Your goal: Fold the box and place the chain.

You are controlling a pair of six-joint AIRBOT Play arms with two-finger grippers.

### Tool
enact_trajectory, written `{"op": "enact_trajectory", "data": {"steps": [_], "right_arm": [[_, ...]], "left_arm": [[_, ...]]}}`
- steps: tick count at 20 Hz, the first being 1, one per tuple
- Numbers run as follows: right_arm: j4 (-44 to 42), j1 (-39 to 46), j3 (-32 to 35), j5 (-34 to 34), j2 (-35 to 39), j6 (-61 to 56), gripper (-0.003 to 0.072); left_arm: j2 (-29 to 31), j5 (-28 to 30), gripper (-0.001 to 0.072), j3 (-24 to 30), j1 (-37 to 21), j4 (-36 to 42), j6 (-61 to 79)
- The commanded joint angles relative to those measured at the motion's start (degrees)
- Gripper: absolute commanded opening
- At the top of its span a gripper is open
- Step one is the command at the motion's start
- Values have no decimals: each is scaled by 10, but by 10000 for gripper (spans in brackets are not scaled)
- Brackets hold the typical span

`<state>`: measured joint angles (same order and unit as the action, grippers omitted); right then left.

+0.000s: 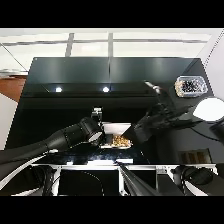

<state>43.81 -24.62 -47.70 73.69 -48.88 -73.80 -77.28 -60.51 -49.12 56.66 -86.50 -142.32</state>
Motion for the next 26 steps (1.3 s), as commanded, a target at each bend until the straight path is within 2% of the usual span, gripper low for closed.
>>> {"op": "enact_trajectory", "data": {"steps": [1, 3, 5, 6, 8, 10, 14, 17, 20, 26], "right_arm": [[65, 122, 4, 52, 28, 94, 646], [157, 180, 35, 35, 38, 96, 646], [204, 199, 100, -44, 38, 130, 649], [209, 196, 137, -101, 37, 173, 717], [197, 180, 198, -205, 37, 293, 713], [189, 151, 226, -255, 33, 439, 712], [90, 102, 228, -255, -38, 629, 711], [70, 59, 228, -255, -73, 723, 711], [69, 41, 228, -256, -92, 745, 712], [-3, 38, 228, -261, -114, 847, 711]], "left_arm": [[0, 0, 31, 0, 0, 0, 0], [0, -1, 31, 0, 0, 0, 0], [0, 0, 31, 0, 0, 0, 0], [0, 0, 31, 0, 0, 0, 0], [0, 0, 31, 0, 0, 0, 0], [0, 0, 31, 0, 0, 0, 0], [0, 3, 31, 0, 0, 0, 0], [0, 3, 31, 0, 0, -1, 0], [0, 5, 31, 0, 0, -5, 0], [0, 5, 31, 0, 0, -6, 0]]}}
